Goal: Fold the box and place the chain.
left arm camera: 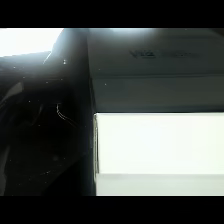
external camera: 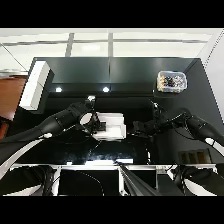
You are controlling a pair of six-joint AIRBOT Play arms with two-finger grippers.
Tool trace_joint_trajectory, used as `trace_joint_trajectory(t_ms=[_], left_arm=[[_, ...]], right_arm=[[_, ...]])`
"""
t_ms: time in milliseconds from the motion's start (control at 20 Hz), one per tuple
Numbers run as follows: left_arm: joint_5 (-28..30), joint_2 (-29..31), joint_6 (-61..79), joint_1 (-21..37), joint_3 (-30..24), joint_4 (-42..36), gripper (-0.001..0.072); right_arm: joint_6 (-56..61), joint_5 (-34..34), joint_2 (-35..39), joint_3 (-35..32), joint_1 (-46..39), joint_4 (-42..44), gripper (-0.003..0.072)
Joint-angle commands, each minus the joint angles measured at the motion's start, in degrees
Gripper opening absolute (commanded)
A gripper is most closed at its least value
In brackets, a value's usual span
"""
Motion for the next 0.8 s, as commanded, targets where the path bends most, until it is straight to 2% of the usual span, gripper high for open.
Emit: trace_joint_trajectory(t_ms=[0,150,300,350,450,750], left_arm=[[0.0,0.0,0.0,0.0,0.0,0.0,0.0028],[0.0,0.0,0.0,0.0,0.0,0.0,0.0029],[0.0,0.0,0.0,0.0,0.0,0.0,0.0029],[0.0,0.0,0.1,0.0,0.0,0.0,0.0029],[0.0,0.0,0.1,0.0,0.0,0.0,0.0029],[0.0,0.0,0.1,0.0,0.0,0.0,0.0029]], right_arm=[[-1.3,-2.4,-0.1,2.0,2.1,0.1,0.0622],[0.0,-0.5,-0.1,4.2,5.4,-0.3,0.0611],[5.1,4.3,-0.1,5.0,7.9,-1.5,0.0601],[5.6,5.3,-0.2,5.3,9.1,-1.6,0.0542],[8.3,7.3,-0.2,6.1,11.6,-3.5,0.0538],[31.3,9.2,-0.6,11.6,18.9,-26.5,0.0537]])
